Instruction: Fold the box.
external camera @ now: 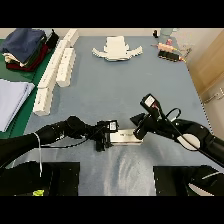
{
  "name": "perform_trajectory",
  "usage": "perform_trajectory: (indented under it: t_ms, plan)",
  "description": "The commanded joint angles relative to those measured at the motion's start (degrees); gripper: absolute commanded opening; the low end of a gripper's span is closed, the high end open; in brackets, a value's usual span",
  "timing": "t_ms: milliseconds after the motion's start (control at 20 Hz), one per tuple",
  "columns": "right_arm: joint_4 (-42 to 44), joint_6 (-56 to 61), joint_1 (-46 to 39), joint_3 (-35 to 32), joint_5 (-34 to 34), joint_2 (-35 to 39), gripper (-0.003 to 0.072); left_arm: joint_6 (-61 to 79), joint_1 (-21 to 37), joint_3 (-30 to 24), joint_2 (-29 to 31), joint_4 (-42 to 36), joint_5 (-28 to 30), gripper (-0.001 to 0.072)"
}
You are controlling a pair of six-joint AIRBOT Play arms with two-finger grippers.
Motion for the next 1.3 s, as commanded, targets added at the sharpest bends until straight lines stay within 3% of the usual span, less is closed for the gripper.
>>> perform_trajectory:
  t_ms: [0,200,300,500,600,850,1050,1250]
  plan:
    - [-15.37,13.68,-7.78,6.82,16.17,-4.00,0.0004,0.02,0.02,0.07,-0.02,0.00,0.02,0.0402]
    - [-23.10,33.55,-13.92,17.40,40.41,-14.40,0.0004,0.02,0.02,0.07,-0.02,0.00,0.00,0.0402]
    - [-23.04,38.69,-14.73,20.00,46.34,-17.81,0.0004,0.02,0.02,0.07,-0.02,-0.52,0.07,0.0401]
    - [-19.10,40.81,-14.71,20.63,45.94,-19.10,0.0004,-1.25,0.15,0.13,0.04,-2.84,0.20,0.0401]
    - [-17.38,41.00,-14.71,20.63,45.94,-19.04,0.0004,-8.35,0.98,0.92,0.17,-2.75,0.20,0.0401]
    - [-17.00,40.98,-14.71,20.61,45.99,-19.04,0.0004,-19.85,9.01,1.38,5.60,-0.26,0.70,0.0401]
    - [-17.00,40.98,-14.71,20.61,45.97,-19.04,0.0004,-42.01,20.44,1.49,11.82,14.82,4.79,0.0401]
    - [-17.03,40.98,-14.71,20.61,45.99,-19.04,0.0004,-60.92,32.72,2.73,13.11,28.74,2.01,0.0401]
